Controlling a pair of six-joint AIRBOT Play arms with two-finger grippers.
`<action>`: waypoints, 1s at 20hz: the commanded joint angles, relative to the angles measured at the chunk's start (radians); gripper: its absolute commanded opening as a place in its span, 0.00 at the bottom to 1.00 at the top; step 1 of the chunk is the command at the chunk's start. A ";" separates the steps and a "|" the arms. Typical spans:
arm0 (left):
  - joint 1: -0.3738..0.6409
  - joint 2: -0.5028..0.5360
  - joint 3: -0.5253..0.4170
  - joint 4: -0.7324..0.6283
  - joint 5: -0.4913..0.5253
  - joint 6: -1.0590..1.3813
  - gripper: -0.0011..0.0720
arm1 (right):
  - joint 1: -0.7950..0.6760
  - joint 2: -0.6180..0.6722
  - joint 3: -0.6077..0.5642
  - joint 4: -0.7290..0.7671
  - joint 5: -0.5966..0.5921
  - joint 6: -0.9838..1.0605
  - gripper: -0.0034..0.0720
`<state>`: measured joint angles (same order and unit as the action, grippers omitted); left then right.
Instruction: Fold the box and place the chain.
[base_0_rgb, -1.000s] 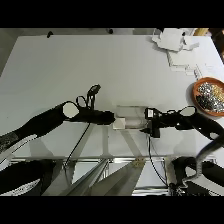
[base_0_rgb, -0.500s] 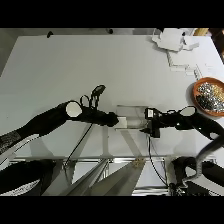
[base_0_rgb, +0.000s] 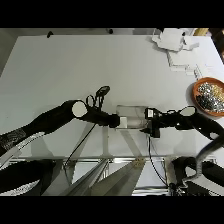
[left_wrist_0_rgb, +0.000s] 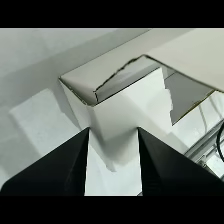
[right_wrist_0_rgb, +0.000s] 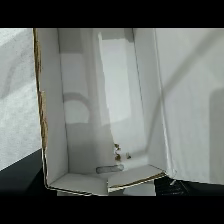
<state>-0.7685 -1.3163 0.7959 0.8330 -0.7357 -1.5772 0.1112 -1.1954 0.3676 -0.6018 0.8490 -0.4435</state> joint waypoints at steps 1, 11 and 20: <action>-0.014 -0.005 0.016 0.067 -0.001 -0.076 0.48 | 0.000 0.001 0.000 0.000 0.000 0.000 0.65; -0.067 -0.085 0.126 0.253 -0.063 -0.261 0.48 | 0.000 0.001 0.000 0.000 0.000 0.000 0.65; -0.137 -0.205 0.306 0.452 -0.169 -0.496 0.44 | 0.000 0.001 0.000 0.000 0.000 0.000 0.65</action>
<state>-0.8803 -1.4742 1.0336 1.1995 -0.8486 -1.9724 0.1108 -1.1954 0.3676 -0.6018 0.8490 -0.4427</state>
